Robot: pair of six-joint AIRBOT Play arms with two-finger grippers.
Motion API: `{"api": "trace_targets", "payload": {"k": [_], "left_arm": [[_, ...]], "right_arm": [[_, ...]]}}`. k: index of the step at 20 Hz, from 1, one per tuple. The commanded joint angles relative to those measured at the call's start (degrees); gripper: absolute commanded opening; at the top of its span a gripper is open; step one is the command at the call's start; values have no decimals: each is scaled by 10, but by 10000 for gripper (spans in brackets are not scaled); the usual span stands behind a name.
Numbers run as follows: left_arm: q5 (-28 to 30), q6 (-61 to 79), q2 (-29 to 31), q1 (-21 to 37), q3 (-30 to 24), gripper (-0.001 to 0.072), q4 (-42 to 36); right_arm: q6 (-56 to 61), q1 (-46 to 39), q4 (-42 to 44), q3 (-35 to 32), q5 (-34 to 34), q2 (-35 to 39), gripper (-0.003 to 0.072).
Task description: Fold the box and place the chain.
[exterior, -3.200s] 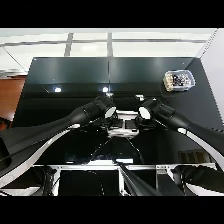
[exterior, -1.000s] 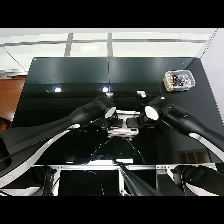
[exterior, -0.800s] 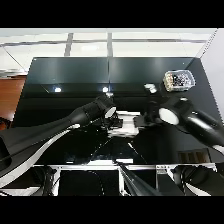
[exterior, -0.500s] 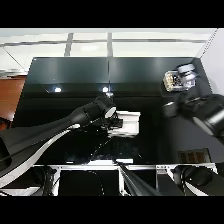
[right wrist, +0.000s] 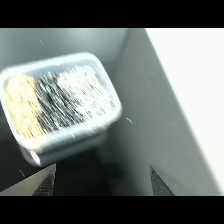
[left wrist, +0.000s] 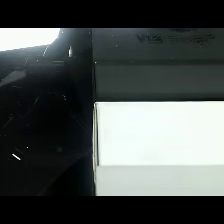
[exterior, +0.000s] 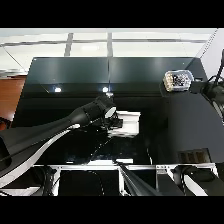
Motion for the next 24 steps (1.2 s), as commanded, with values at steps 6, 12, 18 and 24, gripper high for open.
{"api": "trace_targets", "payload": {"k": [6, 12, 18, 24], "left_arm": [[-5, 0, 0, 0, 0, 23, 0], [-3, 0, 0, 0, 0, 23, 0], [-3, 0, 0, 0, 0, 24, 0], [-3, 0, 0, 0, 0, 24, 0]], "right_arm": [[70, -81, 169, 223, 2, -261, 715], [18, -114, 397, 398, 150, -425, 707], [23, -137, 535, 429, 174, -484, 637], [39, -141, 538, 429, 166, -506, 598]]}}
